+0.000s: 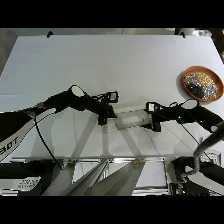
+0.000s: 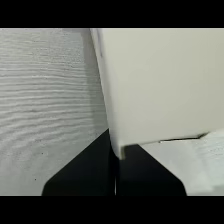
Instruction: Fold the box and place the chain.
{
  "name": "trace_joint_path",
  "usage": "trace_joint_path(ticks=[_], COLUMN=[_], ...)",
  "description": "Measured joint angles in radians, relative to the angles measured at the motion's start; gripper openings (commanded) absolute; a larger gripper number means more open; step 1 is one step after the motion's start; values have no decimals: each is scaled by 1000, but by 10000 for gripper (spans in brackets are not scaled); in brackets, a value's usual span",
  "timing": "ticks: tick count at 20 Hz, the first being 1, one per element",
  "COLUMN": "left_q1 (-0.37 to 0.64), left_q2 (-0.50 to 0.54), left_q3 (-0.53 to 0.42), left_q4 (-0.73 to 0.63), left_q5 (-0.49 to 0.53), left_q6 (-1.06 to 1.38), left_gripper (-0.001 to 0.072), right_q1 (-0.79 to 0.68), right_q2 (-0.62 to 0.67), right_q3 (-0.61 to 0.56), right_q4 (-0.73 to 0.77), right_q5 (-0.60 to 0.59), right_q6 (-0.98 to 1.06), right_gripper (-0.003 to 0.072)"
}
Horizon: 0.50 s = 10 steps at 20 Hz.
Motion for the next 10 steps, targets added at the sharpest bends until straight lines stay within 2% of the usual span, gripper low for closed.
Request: trace_joint_path(ticks=[10], left_q1=[0], left_q2=[0], left_q3=[0], left_q4=[0], left_q5=[2], left_q6=[0], left_gripper=[13], right_q1=[-16], right_q2=[-5], right_q3=[13], right_q4=[27], right_q5=[-2], right_q6=[-40], right_gripper=[714])
